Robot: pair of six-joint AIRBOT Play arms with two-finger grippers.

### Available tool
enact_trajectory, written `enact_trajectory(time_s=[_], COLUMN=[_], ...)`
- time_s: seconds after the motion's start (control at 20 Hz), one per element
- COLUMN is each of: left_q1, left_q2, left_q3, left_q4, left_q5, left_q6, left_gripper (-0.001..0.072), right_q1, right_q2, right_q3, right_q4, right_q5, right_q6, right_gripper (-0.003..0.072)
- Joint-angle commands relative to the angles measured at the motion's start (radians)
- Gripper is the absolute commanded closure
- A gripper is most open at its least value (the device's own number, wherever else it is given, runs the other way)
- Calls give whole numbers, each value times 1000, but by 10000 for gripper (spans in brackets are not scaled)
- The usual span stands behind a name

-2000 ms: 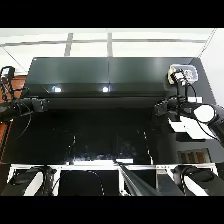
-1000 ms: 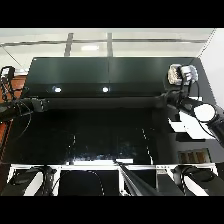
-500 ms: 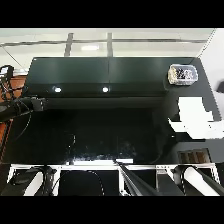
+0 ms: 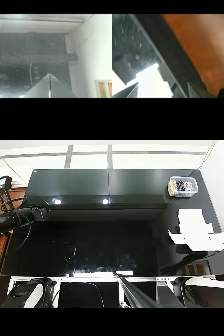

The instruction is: Fold the box and place the chain.

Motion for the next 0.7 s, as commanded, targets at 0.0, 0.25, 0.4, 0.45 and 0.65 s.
enact_trajectory(time_s=[0.0,0.25,0.4,0.45,0.65], left_q1=[-1,-1,-1,-1,-1], left_q2=[1,1,1,1,1], left_q3=[0,0,0,0,-2], left_q4=[-8,-8,-8,-8,-14], left_q5=[0,0,1,1,-4], left_q6=[-2,-2,-2,-2,-2], left_gripper=[686,686,686,686,686], right_q1=[69,113,116,126,230], right_q2=[-75,-40,39,84,295], right_q3=[72,75,60,37,-135], right_q4=[-59,-59,113,175,407], right_q5=[115,146,196,187,109], right_q6=[-106,-116,-113,-112,-91], right_gripper=[164,632,672,672,672])
